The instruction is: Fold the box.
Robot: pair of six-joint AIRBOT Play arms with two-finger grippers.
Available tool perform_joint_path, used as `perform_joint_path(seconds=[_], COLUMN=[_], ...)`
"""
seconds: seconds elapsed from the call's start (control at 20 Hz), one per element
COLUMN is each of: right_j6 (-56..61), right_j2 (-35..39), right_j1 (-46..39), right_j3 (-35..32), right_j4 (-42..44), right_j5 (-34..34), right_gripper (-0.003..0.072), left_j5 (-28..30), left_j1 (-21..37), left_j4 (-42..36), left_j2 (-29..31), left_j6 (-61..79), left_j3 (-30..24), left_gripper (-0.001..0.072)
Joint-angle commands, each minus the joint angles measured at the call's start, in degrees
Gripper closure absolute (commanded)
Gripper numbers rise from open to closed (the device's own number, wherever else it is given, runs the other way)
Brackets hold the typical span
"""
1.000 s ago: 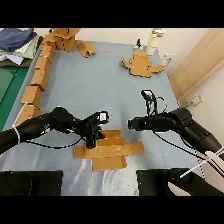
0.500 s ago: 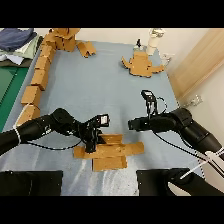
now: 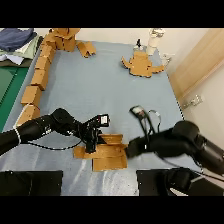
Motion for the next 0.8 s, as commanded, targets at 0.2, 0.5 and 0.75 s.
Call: perform_joint_path(seconds=[0.2, 0.5, 0.75], right_j6=[5.7, 4.5, 4.6], right_j2=[-6.7, -15.6, -17.3], right_j1=[38.1, 39.2, 39.2], right_j3=[-7.3, -8.4, -8.5], right_j4=[-25.2, -32.2, -34.1], right_j5=[1.5, 8.6, 12.2], right_gripper=[0.0330, 0.0210, 0.0211], left_j5=[0.1, 0.1, 0.1], left_j1=[-0.1, -0.1, -0.1], left_j4=[0.0, 0.0, 0.0], left_j2=[0.0, 0.0, 0.0], left_j6=[0.0, 0.0, 0.0], left_j3=[0.0, 0.0, 0.0], left_gripper=[0.0700, 0.0700, 0.0700])
